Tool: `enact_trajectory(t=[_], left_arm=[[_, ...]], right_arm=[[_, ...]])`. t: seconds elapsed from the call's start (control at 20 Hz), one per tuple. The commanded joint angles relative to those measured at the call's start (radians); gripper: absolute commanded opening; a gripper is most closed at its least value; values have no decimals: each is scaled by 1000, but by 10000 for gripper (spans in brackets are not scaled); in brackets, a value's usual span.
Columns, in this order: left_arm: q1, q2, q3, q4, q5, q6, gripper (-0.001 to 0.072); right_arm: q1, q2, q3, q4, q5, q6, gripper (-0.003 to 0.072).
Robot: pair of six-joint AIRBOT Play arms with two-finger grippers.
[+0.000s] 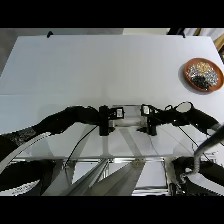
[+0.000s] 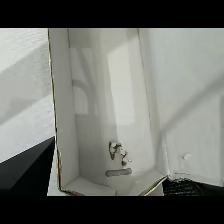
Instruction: Fold the box and place the chain.
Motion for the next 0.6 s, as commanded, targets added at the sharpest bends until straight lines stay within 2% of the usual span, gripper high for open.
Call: enact_trajectory(t=[0.0,0.1,0.3,0.55], left_arm=[[0,0,0,-1,-1,-3,211],[0,0,0,-1,-1,-3,211],[0,0,0,-1,0,-3,211],[0,0,0,-1,0,-3,211]], right_arm=[[0,1,0,-77,17,125,698],[0,20,0,-133,3,217,698],[-43,149,0,-272,-12,326,698],[-169,345,0,-295,60,388,696]])
